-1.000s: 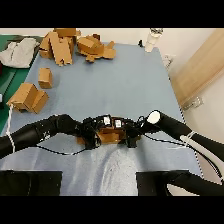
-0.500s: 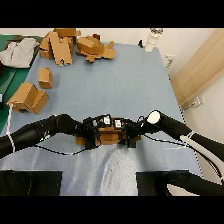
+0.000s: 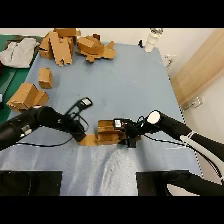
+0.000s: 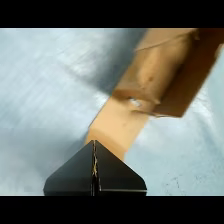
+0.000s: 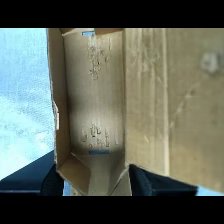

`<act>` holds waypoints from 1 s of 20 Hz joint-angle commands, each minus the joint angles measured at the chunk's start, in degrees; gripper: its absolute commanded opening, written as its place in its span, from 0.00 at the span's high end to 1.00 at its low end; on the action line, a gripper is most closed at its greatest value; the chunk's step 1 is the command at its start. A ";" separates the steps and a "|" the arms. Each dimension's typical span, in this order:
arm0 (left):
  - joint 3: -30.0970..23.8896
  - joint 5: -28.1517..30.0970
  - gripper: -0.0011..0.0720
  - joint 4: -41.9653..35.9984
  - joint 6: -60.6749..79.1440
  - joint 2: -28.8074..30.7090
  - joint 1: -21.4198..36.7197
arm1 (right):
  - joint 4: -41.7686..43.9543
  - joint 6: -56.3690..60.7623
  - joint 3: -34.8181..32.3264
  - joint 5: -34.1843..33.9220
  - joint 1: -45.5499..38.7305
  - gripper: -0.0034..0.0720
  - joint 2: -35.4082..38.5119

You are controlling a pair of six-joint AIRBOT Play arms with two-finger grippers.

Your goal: Fold the box.

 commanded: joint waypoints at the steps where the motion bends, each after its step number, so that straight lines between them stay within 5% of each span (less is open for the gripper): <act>1: -0.70 -4.28 0.97 12.13 -30.25 5.42 5.46 | 0.04 0.02 0.02 -0.09 0.00 0.24 -0.02; 6: -4.07 -9.07 0.97 6.05 -38.03 3.17 7.41 | 0.02 0.00 0.02 -0.55 0.00 0.24 -0.02; 10: -4.22 -3.87 0.97 -1.75 -37.81 0.04 4.11 | 0.02 0.00 0.02 -0.50 -0.02 0.24 -0.02; 20: -4.24 3.50 0.97 -2.14 -45.35 -5.92 -6.14 | 0.02 0.00 0.02 -0.48 0.00 0.24 -0.02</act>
